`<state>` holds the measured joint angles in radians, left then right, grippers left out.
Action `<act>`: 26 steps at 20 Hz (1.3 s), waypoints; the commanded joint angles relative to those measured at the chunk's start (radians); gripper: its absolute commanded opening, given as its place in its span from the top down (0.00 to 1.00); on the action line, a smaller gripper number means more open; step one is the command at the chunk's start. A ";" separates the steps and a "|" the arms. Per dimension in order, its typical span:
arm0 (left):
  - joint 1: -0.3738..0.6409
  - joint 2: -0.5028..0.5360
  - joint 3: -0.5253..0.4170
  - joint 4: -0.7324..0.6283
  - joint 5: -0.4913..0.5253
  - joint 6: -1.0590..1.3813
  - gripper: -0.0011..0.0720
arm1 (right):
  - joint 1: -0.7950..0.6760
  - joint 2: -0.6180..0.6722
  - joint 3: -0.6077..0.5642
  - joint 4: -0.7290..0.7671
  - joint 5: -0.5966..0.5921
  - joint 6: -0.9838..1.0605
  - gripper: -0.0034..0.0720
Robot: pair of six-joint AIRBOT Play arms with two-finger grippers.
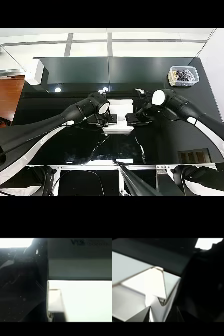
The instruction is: Fold the box and place the chain.
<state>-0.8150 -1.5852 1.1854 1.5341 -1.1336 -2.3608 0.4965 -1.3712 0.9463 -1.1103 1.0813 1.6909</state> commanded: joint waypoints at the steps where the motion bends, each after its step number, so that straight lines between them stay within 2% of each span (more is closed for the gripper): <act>1: 0.000 -0.001 0.001 0.002 -0.002 0.000 0.95 | 0.104 -0.002 0.053 -0.243 0.000 0.266 0.48; 4: 0.001 -0.001 0.001 0.002 -0.002 0.000 0.95 | 0.181 -0.006 0.081 -0.387 0.025 0.440 0.48; 8: 0.001 -0.001 0.001 0.002 -0.003 0.000 0.95 | 0.204 -0.041 0.082 -0.374 0.032 0.524 0.48; 20: 0.002 -0.001 0.001 0.002 -0.005 0.000 0.95 | 0.201 -0.079 0.082 -0.367 0.033 0.531 0.49; 21: 0.005 -0.001 0.001 0.002 -0.005 0.000 0.95 | 0.201 -0.082 0.082 -0.367 0.033 0.531 0.64; 24: 0.011 -0.001 0.001 -0.001 -0.006 0.000 0.95 | 0.201 -0.088 0.082 -0.365 0.033 0.531 0.90; 26: 0.011 -0.001 0.001 -0.002 -0.005 0.000 0.95 | 0.201 -0.088 0.082 -0.365 0.031 0.532 0.94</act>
<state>-0.8070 -1.5856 1.1858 1.5299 -1.1397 -2.3615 0.6975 -1.4555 1.0279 -1.4750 1.1137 2.2261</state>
